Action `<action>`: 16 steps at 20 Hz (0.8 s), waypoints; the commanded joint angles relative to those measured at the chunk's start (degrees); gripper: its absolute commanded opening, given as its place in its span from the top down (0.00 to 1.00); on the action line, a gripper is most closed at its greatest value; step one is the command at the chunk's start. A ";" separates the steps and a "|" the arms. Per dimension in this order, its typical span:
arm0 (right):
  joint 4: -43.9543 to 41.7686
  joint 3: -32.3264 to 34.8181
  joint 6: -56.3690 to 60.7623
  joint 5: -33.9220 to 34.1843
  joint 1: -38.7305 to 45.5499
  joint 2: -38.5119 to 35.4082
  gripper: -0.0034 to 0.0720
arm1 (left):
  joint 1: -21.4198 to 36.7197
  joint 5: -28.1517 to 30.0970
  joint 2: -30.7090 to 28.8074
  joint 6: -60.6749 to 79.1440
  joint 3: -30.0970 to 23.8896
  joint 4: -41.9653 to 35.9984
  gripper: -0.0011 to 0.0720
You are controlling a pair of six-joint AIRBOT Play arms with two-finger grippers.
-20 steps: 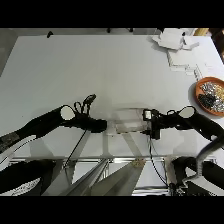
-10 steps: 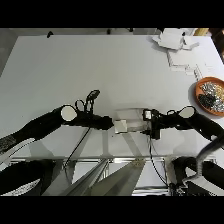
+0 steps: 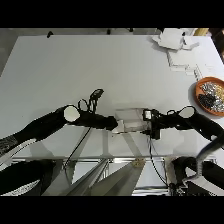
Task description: Fold the box and place the chain.
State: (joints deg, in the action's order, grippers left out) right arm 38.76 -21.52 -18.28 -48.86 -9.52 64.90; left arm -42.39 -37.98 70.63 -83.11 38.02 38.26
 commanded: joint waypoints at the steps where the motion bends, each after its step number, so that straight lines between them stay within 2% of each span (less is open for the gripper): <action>1: 0.00 -0.02 0.00 0.02 0.00 -0.04 0.42 | -1.40 0.48 0.09 -4.44 1.88 3.91 0.45; 5: 0.02 -0.04 0.00 -0.02 0.00 -0.04 0.42 | -3.91 -1.25 1.62 -14.12 7.23 12.74 0.45; 8: 0.00 -0.04 0.00 0.00 0.00 -0.04 0.42 | -5.97 -2.97 4.31 -19.45 9.94 16.57 0.45; 16: 0.02 -0.04 0.00 0.00 0.00 -0.04 0.42 | -9.27 -12.33 9.18 -35.71 16.92 30.03 0.45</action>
State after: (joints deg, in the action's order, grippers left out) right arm 38.79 -21.54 -18.31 -48.86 -9.52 64.90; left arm -50.59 -46.41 78.26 -111.35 52.36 62.06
